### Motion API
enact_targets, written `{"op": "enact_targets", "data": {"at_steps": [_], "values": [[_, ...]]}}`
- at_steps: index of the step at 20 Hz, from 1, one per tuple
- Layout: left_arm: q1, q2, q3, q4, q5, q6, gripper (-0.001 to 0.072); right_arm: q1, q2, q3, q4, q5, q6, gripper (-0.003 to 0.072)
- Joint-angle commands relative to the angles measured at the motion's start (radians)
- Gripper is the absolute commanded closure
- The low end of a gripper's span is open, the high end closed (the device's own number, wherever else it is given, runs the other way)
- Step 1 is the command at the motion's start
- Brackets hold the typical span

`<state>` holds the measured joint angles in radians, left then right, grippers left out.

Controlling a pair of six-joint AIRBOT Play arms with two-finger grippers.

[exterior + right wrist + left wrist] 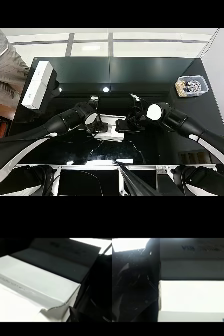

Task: Fold the box and place the chain.

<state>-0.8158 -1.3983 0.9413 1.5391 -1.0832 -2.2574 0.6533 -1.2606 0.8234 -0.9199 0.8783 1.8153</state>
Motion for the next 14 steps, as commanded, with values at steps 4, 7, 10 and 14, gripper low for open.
{"op": "enact_targets", "data": {"at_steps": [4, 7, 10, 14], "values": [[0.0, 0.0, 0.001, -0.003, 0.0, 0.002, 0.0683, 0.032, 0.0, 0.001, -0.134, -0.04, 0.161, 0.0195], [0.0, 0.0, 0.001, -0.003, 0.001, 0.002, 0.0683, 0.052, 0.0, 0.001, -0.187, -0.044, 0.225, 0.0195], [0.0, 0.0, 0.001, -0.003, 0.001, 0.002, 0.0683, 0.078, -0.001, 0.002, -0.239, -0.045, 0.286, 0.0195], [0.003, 0.0, 0.001, -0.002, 0.005, 0.002, 0.0683, 0.143, -0.043, 0.062, -0.373, 0.06, 0.412, 0.0195]]}}
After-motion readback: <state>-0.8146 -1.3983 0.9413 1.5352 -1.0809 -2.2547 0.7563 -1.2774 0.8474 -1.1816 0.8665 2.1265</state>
